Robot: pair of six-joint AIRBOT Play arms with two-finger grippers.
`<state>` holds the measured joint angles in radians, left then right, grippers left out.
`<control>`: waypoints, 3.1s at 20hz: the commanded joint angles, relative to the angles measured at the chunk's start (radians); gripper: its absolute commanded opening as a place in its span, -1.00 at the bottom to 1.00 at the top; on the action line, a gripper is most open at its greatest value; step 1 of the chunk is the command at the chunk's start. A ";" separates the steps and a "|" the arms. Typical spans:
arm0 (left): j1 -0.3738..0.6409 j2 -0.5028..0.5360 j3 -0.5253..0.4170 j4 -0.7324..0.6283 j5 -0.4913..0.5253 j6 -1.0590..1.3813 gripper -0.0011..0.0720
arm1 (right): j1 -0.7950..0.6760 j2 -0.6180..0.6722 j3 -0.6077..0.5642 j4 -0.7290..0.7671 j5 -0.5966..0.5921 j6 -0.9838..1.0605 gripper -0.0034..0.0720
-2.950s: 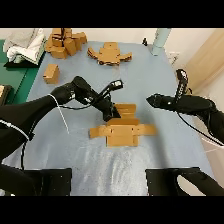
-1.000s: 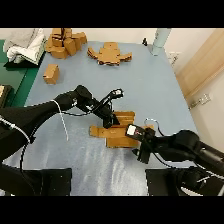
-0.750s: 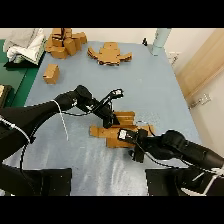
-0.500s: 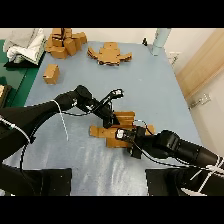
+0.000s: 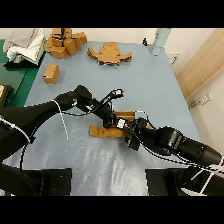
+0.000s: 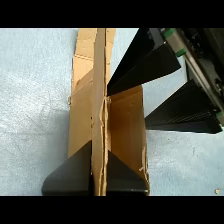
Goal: Fold the box.
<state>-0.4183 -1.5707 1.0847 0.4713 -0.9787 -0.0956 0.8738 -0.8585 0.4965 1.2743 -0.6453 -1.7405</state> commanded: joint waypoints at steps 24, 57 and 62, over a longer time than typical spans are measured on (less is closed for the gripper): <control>0.000 0.000 0.000 0.000 0.000 0.000 -0.95 | -0.336 0.010 0.007 0.478 -0.005 -0.684 1.00; 0.000 0.000 0.000 0.000 0.000 0.000 -0.95 | -0.529 -0.211 0.053 0.893 -0.182 -1.237 1.00; 0.000 0.000 0.000 0.000 0.000 0.000 -0.95 | -0.529 -0.240 0.053 0.895 -0.177 -1.237 1.00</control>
<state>-0.4191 -1.5707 1.0847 0.4713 -0.9787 -0.0952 0.3439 -1.0855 0.5484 2.1693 -0.8257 -2.9780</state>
